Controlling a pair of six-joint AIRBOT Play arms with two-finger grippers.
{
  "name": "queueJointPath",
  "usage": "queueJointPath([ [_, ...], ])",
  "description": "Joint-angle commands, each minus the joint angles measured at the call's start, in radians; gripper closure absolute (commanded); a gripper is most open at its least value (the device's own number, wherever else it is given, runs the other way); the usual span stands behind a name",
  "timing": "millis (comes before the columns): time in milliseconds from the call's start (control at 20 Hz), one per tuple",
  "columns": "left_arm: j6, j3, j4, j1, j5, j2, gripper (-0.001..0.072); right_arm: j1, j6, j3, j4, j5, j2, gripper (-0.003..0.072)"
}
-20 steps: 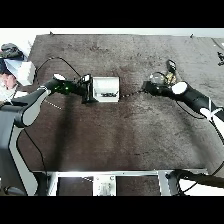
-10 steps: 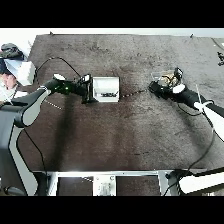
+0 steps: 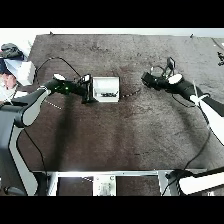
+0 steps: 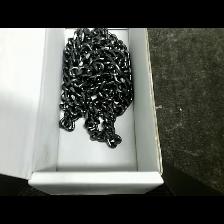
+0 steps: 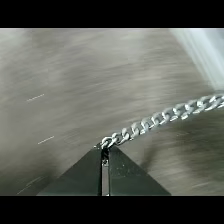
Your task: Fold the box and place the chain.
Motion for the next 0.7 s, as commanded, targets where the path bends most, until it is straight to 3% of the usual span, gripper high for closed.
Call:
queueJointPath([
  [0, 0.000, 0.001, 0.000, 0.000, 0.000, 0.000, 0.0386, 0.086, -0.062, 0.008, 0.011, 0.078, 0.165, 0.0673],
  [250, 0.000, 0.001, 0.000, 0.000, 0.000, 0.000, 0.0386, 0.245, -0.075, 0.009, 0.017, -0.008, 0.311, 0.0673],
  [650, 0.000, 0.001, 0.000, 0.000, 0.000, 0.000, 0.0386, 0.396, -0.072, 0.015, 0.048, -0.089, 0.298, 0.0673],
])
